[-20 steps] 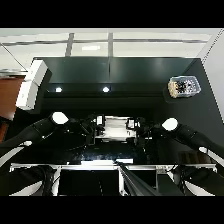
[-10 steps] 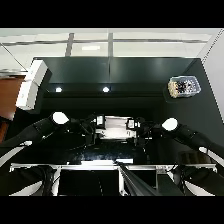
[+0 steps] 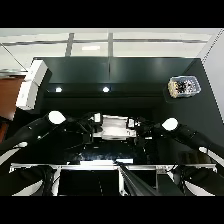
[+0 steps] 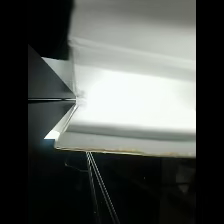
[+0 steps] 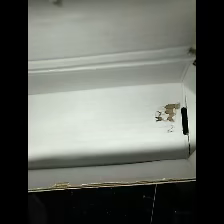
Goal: Fold the box and place the chain.
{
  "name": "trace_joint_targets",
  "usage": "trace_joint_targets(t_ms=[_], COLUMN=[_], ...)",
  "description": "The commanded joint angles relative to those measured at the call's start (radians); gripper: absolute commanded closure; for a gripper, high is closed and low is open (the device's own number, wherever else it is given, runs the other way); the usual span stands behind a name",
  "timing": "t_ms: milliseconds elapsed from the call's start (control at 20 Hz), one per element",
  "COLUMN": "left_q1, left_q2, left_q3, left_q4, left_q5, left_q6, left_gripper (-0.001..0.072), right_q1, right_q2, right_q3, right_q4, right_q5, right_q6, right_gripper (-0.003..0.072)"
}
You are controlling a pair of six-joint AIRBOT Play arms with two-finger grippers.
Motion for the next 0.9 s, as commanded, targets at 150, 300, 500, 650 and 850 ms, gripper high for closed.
trace_joint_targets(t_ms=[150, 300, 500, 650, 850], left_q1=[0.261, 0.464, 0.601, 0.59, 0.475], left_q2=[0.224, 0.229, 0.162, 0.06, -0.063], left_q3=[0.002, -0.009, -0.127, -0.155, -0.155], left_q4=[0.11, 0.202, 0.167, 0.119, -0.019], left_q5=[-0.115, -0.185, -0.182, -0.204, -0.196], left_q6=[-0.529, -0.976, -1.29, -1.314, -1.214], left_gripper=[0.0681, 0.068, 0.068, 0.068, 0.0682], right_q1=[0.001, 0.001, 0.001, 0.001, 0.001], right_q2=[0.0, 0.0, 0.0, 0.0, 0.0], right_q3=[0.001, 0.001, 0.001, 0.001, 0.001], right_q4=[-0.002, -0.002, -0.002, -0.002, -0.002], right_q5=[0.003, 0.003, 0.003, 0.003, 0.003], right_q6=[-0.003, -0.003, -0.003, -0.003, -0.003], right_gripper=[0.0163, 0.0163, 0.0163, 0.0163, 0.0163])
